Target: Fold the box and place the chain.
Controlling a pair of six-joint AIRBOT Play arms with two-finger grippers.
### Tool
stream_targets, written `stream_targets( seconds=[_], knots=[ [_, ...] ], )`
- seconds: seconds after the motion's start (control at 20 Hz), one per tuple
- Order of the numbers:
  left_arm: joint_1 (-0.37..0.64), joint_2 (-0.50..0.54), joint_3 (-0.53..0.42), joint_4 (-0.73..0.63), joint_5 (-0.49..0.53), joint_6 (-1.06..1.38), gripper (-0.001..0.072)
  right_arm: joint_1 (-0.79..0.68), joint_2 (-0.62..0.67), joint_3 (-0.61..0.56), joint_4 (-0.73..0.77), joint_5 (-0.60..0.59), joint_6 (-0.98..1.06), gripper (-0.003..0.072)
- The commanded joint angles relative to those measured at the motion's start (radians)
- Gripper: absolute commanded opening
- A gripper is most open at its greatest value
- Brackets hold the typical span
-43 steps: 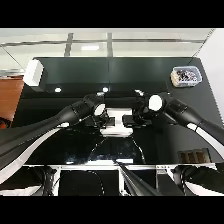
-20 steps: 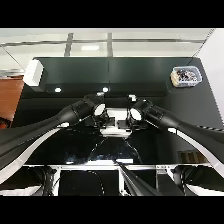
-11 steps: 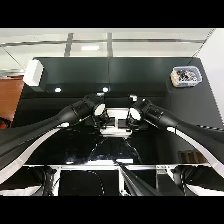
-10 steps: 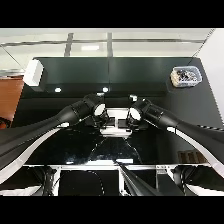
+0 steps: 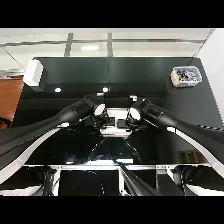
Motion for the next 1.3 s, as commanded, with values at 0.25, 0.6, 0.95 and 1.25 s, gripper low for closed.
stream_targets(
  seconds=[0.25, 0.6, 0.95, 1.25],
  knots=[
    [0.0, 0.0, 0.0, 0.0, 0.002, 0.0, 0.0027, -0.002, 0.026, 0.023, -0.004, -0.002, -0.066, 0.0384],
    [0.0, 0.0, 0.0, 0.0, 0.009, 0.0, 0.0027, -0.01, 0.281, 0.056, -0.296, 0.186, -0.18, 0.0383],
    [0.0, 0.0, 0.0, 0.0, 0.008, 0.0, 0.0027, -0.311, 0.377, 0.013, -0.795, 0.011, -0.158, 0.0378],
    [0.002, 0.0, 0.0, -0.001, 0.008, 0.0, 0.0027, -0.808, 0.13, 0.082, -0.231, -0.427, -0.432, 0.0717]
  ],
)
